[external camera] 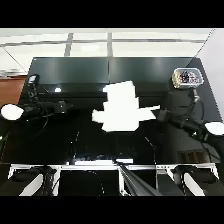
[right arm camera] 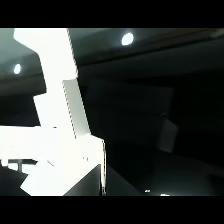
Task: Fold the box and place the chain.
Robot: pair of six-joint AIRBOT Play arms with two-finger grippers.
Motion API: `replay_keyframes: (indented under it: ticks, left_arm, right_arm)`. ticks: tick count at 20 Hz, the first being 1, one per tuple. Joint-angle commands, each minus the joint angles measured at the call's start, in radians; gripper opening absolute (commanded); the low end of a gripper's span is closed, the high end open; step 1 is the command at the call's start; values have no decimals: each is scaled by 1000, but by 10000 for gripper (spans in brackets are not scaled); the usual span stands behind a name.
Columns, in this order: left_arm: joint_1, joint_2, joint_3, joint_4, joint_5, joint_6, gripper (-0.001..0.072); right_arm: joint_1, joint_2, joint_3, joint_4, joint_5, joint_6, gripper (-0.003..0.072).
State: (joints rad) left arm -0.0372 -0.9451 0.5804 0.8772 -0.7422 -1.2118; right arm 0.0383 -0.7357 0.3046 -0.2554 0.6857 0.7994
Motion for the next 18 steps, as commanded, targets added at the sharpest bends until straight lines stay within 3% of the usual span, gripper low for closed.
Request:
replay_keyframes:
  ticks: [1,3,5,9,13,16,17,18]
  left_arm:
    - [-8,-172,49,-320,-152,192,701]
    - [-11,-297,99,-492,-243,352,701]
    - [-26,-406,145,-583,-251,436,702]
    - [-61,-554,223,-520,-319,485,701]
    - [-69,-699,310,-518,-569,563,701]
    - [-70,-774,368,-515,-755,650,661]
    - [-70,-785,378,-514,-787,694,549]
    - [-69,-792,387,-511,-810,739,388]
  right_arm:
    - [235,29,-38,61,-184,-2,10]
    - [293,29,-38,60,-216,4,10]
    - [314,29,-38,61,-216,8,10]
    - [317,29,-38,61,-216,32,10]
    - [317,29,-38,52,-208,39,10]
    - [317,29,-38,53,-208,47,10]
    - [317,29,-38,53,-208,50,10]
    - [317,29,-38,52,-208,57,10]
